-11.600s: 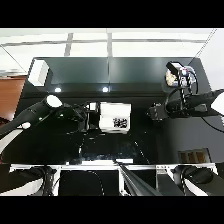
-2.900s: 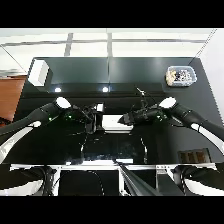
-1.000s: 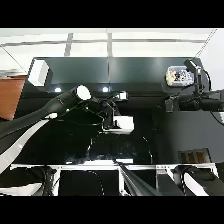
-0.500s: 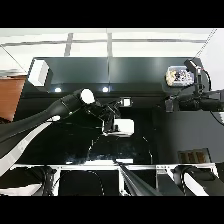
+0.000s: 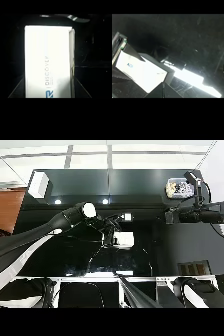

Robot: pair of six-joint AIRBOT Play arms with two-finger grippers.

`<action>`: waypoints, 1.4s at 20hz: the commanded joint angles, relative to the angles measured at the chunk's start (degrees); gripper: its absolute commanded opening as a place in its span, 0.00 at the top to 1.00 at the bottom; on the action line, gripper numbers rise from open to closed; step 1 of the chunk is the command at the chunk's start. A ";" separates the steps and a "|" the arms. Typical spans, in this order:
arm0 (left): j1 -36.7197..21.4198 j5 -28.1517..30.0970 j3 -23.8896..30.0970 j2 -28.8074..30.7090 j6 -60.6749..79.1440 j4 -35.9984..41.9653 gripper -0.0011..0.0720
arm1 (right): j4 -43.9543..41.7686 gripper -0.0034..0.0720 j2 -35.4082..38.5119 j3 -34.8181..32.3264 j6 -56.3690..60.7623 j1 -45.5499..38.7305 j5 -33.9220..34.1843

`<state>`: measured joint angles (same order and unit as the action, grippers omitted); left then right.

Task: Fold the box and place the chain.

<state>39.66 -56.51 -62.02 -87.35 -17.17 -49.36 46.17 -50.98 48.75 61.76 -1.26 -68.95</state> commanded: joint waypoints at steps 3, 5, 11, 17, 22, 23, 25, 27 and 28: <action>2.62 8.20 -0.04 -2.29 -2.64 -1.75 0.01 | -0.04 0.94 0.04 -0.02 0.00 -0.02 0.04; 4.26 12.50 -0.04 -2.86 -2.93 -0.44 0.01 | -0.02 0.94 0.04 -0.02 -0.02 -0.02 0.07; 6.16 15.17 -0.04 -4.46 -5.07 0.81 0.06 | 0.00 0.94 0.04 -0.02 -0.02 -0.02 0.98; 1.86 12.66 -0.52 0.48 -13.20 -2.21 0.76 | 0.00 0.94 0.04 -0.02 -0.02 -0.04 1.05; -12.68 -0.90 -0.42 8.57 -30.25 -14.51 0.85 | 0.52 0.94 0.04 -0.02 -0.04 -0.04 1.07; -16.65 -4.20 -0.42 9.75 -34.88 -17.90 0.85 | 0.90 0.94 0.04 -0.02 -0.04 -0.04 1.09; -24.85 -10.23 -0.35 11.28 -43.76 -23.89 0.84 | 1.07 0.94 0.04 -0.02 -0.04 -0.04 1.14; -33.46 -13.55 0.85 12.61 -49.83 -28.76 0.84 | 1.07 0.94 0.04 -0.02 -0.04 -0.04 1.33; -37.70 -13.90 1.92 13.16 -51.47 -30.23 0.84 | 1.07 0.94 0.04 -0.02 -0.04 -0.04 1.51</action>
<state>12.91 -64.01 -61.52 -76.36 -57.98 -71.46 46.98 -50.98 48.75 61.69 -1.26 -67.75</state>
